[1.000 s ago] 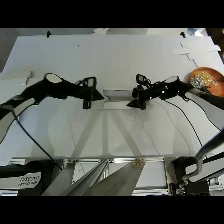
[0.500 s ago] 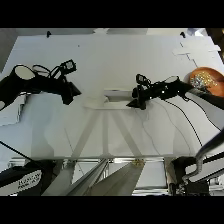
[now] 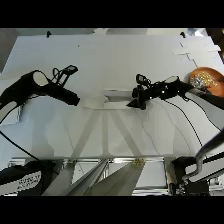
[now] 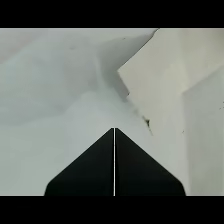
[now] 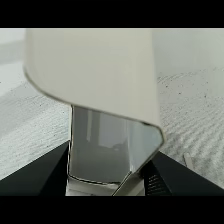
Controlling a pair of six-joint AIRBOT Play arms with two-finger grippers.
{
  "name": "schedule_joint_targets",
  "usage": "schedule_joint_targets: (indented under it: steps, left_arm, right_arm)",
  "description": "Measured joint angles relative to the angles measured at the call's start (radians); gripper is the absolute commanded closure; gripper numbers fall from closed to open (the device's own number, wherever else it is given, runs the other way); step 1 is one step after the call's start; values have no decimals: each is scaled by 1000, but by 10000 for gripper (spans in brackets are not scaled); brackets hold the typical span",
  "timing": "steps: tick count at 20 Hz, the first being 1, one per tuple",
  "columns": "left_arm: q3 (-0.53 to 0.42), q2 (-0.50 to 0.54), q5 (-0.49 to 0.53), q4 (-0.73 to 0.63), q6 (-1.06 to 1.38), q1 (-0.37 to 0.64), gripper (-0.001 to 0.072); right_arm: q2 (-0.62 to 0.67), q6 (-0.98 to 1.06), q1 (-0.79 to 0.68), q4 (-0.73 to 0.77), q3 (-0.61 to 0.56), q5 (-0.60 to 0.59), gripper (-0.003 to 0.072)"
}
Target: Fold the box and place the chain.
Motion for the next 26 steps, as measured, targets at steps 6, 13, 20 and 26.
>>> schedule_joint_targets:
  steps: [6,13,20,26]
  left_arm:
    - [0,-54,18,-37,-80,-42,700]
    - [0,-66,32,-202,-24,-50,698]
    - [-1,-99,39,-336,63,-64,700]
    - [-1,-116,38,-408,83,-74,568]
  right_arm:
    - [0,0,0,0,0,0,358]
    - [0,0,0,0,0,0,358]
    - [0,-1,-1,-2,0,0,358]
    - [0,-2,0,0,0,0,358]
